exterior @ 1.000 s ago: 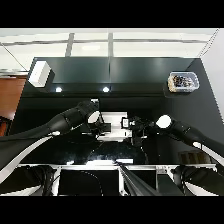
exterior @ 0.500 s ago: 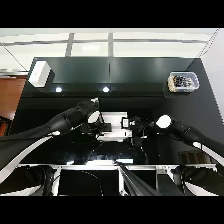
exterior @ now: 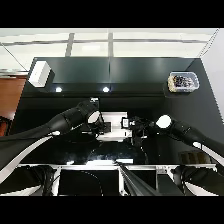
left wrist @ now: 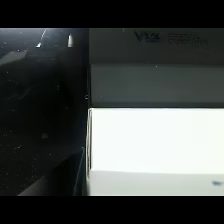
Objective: Fold the box and place the chain.
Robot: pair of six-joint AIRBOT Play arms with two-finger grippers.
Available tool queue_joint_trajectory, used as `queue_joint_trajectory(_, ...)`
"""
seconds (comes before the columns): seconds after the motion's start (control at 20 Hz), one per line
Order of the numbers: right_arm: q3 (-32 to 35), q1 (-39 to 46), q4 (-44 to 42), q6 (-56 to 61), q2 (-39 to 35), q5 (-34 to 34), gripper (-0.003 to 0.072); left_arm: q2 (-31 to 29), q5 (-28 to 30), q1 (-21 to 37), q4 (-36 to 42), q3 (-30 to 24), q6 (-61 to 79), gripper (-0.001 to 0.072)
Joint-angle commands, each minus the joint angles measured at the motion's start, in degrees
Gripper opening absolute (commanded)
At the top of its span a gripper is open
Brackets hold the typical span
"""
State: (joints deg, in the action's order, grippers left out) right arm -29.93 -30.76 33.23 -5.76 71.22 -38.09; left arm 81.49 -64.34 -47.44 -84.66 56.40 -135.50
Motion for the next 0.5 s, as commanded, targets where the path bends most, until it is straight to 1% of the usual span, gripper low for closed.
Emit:
queue_joint_trajectory(0.0,0.02,-0.07,-0.02,0.00,0.04,-0.02,0.0129,0.42,-0.09,0.02,-0.28,0.07,0.02,0.0226)
queue_joint_trajectory(0.3,0.02,-0.07,-0.02,0.00,0.04,-0.02,0.0129,0.92,-0.24,0.00,0.04,0.07,0.02,0.0212)
queue_joint_trajectory(0.35,0.02,-0.07,-0.02,0.00,0.04,-0.02,0.0129,0.92,-0.26,0.00,0.07,0.07,0.02,0.0107)
queue_joint_trajectory(0.4,0.02,-0.07,-0.02,0.00,0.04,-0.02,0.0128,0.92,-0.24,-0.02,0.07,0.07,0.07,0.0026)
queue_joint_trajectory(0.45,0.02,-0.07,-0.02,0.00,0.04,-0.02,0.0129,0.92,-0.26,-0.02,0.09,0.07,0.04,0.0025)
